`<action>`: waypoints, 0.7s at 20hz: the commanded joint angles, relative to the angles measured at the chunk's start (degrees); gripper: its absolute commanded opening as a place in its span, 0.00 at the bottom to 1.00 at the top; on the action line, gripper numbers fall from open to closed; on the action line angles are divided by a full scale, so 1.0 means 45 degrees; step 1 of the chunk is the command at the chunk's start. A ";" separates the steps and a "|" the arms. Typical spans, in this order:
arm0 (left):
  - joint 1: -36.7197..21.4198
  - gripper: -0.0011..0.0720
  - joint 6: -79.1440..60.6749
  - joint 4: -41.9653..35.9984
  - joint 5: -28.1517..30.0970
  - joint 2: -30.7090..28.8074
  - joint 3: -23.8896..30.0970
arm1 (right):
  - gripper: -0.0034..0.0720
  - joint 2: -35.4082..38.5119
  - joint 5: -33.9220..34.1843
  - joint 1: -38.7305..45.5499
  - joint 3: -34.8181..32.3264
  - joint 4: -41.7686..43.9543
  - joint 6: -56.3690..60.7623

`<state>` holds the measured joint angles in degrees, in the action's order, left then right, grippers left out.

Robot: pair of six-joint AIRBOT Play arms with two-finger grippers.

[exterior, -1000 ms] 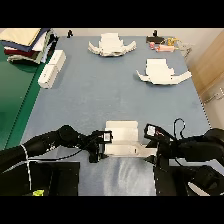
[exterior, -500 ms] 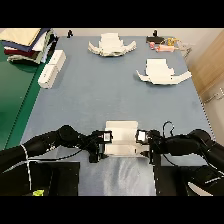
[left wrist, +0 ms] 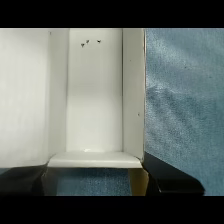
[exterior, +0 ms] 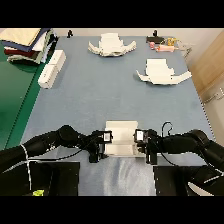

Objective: Fold the box.

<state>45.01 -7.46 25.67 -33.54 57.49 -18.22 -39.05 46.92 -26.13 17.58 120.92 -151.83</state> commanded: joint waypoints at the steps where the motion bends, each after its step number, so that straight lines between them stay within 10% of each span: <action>1: 0.0000 0.63 -0.0005 0.0005 0.0000 0.0000 -0.0010 | 0.23 -0.0024 -0.0525 -0.0010 -0.0005 0.0418 -0.0083; 9: 0.0000 0.63 -0.0005 0.0005 0.0000 0.0005 -0.0010 | 0.24 -0.0627 -0.0656 -0.0010 0.0000 0.0957 -0.0083; 14: 0.0000 0.63 -0.0005 0.0005 0.0000 0.0000 -0.0010 | 0.83 -0.0704 -0.0709 -0.0010 -0.0005 0.0952 -0.0087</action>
<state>45.04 -7.35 25.63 -33.39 57.49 -18.22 -41.91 44.12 -26.22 17.58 125.21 -152.22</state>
